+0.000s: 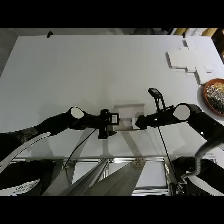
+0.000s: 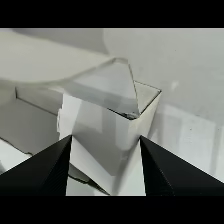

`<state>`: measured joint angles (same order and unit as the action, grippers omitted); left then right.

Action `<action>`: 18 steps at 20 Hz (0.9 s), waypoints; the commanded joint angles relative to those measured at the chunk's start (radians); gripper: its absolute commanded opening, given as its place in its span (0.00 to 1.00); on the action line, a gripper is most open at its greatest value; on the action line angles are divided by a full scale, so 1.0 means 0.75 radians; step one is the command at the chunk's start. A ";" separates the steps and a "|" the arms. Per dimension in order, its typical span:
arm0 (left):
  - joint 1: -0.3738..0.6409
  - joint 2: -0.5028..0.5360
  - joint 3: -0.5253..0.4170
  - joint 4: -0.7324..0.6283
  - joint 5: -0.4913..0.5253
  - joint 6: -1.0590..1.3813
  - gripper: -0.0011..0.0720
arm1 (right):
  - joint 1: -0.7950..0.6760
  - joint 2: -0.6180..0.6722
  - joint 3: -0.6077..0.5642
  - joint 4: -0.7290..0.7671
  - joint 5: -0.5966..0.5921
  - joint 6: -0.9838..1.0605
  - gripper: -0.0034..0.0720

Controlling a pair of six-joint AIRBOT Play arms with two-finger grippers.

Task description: Fold the box and place the chain.

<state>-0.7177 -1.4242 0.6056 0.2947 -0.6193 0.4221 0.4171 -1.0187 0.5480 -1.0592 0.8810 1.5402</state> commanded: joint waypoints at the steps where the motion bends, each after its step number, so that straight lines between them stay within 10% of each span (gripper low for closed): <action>1: -0.001 0.000 0.000 0.008 -0.018 -0.001 0.55 | 0.091 -0.033 0.058 -0.226 0.049 0.255 0.64; 18: -0.001 0.000 0.000 0.008 -0.018 -0.001 0.55 | 0.376 -0.291 0.196 -0.547 0.153 0.815 0.57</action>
<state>-0.7193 -1.4250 0.6056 0.3000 -0.6331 0.4210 0.6834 -1.2152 0.6918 -1.4410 0.9981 2.0926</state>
